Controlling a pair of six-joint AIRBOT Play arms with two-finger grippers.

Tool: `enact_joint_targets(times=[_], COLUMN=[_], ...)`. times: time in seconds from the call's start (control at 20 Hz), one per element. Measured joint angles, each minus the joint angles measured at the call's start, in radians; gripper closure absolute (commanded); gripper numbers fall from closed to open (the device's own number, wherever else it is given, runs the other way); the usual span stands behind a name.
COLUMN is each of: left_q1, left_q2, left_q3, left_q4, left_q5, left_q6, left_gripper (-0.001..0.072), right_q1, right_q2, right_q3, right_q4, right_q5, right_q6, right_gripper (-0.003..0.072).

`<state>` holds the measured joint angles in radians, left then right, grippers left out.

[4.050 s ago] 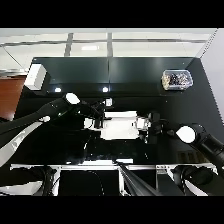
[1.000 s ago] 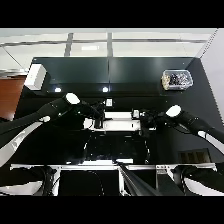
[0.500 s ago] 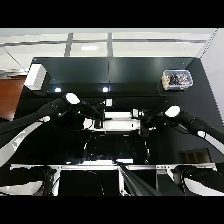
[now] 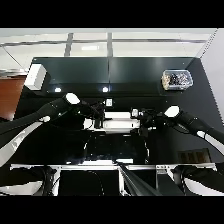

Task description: Fold the box and place the chain.

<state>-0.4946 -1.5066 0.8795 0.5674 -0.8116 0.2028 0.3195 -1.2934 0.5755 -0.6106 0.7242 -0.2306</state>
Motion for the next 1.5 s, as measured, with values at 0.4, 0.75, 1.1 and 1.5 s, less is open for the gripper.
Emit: enact_joint_targets(times=[0.4,0.75,1.1,1.5], left_q1=[0.015,0.141,0.154,0.143], left_q2=[0.081,0.267,0.229,0.094], left_q3=[0.000,-0.001,-0.080,-0.064], left_q4=[0.052,0.330,-0.027,-0.315], left_q5=[-0.012,-0.256,-0.402,-0.078], left_q6=[-0.129,-0.718,-0.909,-0.735], left_gripper=[-0.0005,0.0680,0.0684,0.0686], right_q1=[0.000,0.000,0.000,0.000], right_q2=[0.000,0.000,0.000,0.000], right_q3=[0.000,0.000,0.000,0.000], right_q4=[-0.003,-0.004,-0.004,-0.004], right_q5=[0.000,0.001,0.002,0.002], right_q6=[0.000,-0.001,-0.001,-0.001], right_gripper=[0.0560,0.0559,0.0559,0.0559])
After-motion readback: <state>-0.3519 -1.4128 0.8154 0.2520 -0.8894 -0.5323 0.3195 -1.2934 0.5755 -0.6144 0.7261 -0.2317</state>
